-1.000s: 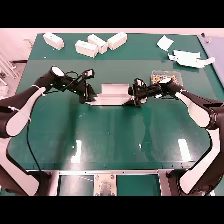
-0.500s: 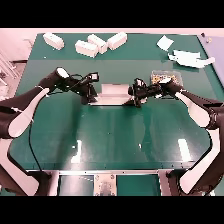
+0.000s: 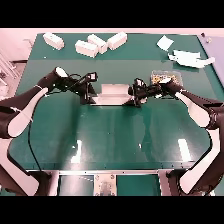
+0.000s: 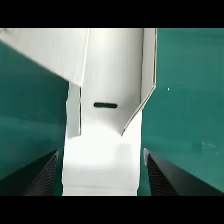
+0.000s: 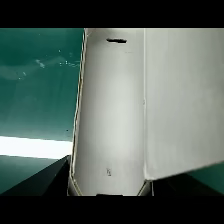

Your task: Fold the box and place the chain.

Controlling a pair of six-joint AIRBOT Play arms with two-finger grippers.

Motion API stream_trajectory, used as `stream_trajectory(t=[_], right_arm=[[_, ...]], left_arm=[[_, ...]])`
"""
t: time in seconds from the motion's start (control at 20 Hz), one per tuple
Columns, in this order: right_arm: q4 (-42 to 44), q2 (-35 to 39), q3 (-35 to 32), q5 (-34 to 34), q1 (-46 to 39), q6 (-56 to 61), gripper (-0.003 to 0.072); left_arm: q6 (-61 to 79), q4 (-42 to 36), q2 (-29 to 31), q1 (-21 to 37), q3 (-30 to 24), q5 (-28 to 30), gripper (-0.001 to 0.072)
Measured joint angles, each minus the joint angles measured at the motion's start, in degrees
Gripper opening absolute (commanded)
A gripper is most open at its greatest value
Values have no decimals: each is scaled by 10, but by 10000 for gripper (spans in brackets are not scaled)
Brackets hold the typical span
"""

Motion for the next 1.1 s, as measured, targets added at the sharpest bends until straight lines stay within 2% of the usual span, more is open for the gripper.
stream_trajectory(t=[0.45,0.5,0.55,0.6,0.7,1.1], right_arm=[[0,0,0,0,0,0,477],[0,0,0,0,0,0,477],[0,0,0,0,0,0,477],[0,0,0,0,0,-2,477],[0,0,0,1,0,-2,477],[0,0,0,1,0,0,477]], left_arm=[[10,-31,0,-5,0,-16,586],[8,-31,0,-5,0,-18,541],[7,-33,0,-5,0,-19,456],[5,-33,0,-5,0,-19,456],[3,-34,0,-5,0,-20,360],[-3,-35,0,-5,0,-20,348]])
